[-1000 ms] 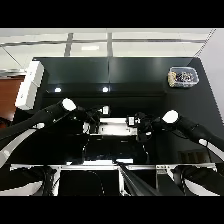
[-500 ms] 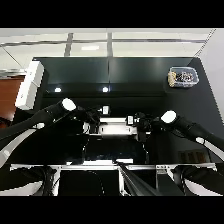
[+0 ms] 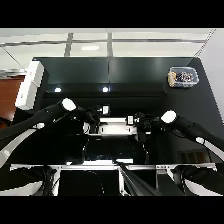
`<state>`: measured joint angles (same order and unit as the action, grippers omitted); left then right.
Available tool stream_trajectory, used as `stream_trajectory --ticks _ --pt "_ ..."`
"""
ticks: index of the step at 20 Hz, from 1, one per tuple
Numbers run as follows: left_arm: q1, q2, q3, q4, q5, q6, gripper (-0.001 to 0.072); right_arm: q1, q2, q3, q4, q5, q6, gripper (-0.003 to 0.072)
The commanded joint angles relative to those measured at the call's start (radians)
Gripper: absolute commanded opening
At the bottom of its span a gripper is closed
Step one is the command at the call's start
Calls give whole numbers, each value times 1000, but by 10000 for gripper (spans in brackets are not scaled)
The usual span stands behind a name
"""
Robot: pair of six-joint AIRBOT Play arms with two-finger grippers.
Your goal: Fold the box and place the chain.
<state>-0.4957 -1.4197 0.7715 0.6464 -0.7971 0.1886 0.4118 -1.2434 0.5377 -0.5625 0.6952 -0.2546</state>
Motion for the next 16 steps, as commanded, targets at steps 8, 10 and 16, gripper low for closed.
stream_trajectory --ticks 8,10,16 --pt "0 -1 1 0 0 1 29 0 -1 0 12 -16 16 671" --pt "0 -1 1 0 -1 1 29 0 -1 0 11 -15 15 671" --pt "0 -1 1 0 0 1 29 0 -11 -2 11 -16 26 662"
